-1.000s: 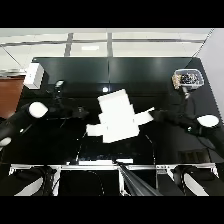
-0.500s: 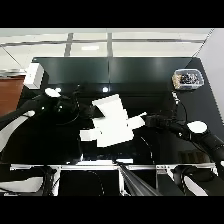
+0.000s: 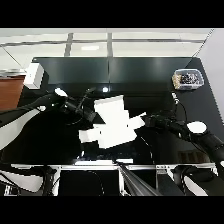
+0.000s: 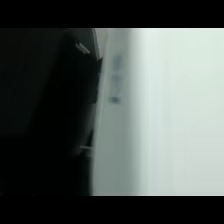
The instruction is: Fold the box and place the chain.
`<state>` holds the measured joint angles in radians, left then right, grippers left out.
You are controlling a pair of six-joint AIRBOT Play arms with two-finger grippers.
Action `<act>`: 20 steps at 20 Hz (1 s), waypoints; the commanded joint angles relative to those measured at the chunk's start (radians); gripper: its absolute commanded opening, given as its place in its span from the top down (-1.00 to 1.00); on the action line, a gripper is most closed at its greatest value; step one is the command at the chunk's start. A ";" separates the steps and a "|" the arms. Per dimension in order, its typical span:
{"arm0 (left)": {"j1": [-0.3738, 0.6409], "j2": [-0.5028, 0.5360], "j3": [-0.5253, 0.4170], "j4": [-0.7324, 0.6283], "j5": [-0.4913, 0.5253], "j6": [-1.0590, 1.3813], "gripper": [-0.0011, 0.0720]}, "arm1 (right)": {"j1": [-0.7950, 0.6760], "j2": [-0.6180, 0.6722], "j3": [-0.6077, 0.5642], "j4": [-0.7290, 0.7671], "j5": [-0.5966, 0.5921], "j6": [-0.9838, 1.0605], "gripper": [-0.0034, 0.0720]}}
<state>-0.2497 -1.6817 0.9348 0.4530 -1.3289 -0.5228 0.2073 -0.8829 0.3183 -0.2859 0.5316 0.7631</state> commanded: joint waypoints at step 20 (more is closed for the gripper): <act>-0.306 0.234 -0.127 0.093 0.615 0.674 0.90 | 0.039 -0.002 0.226 -0.748 0.446 -0.392 -0.87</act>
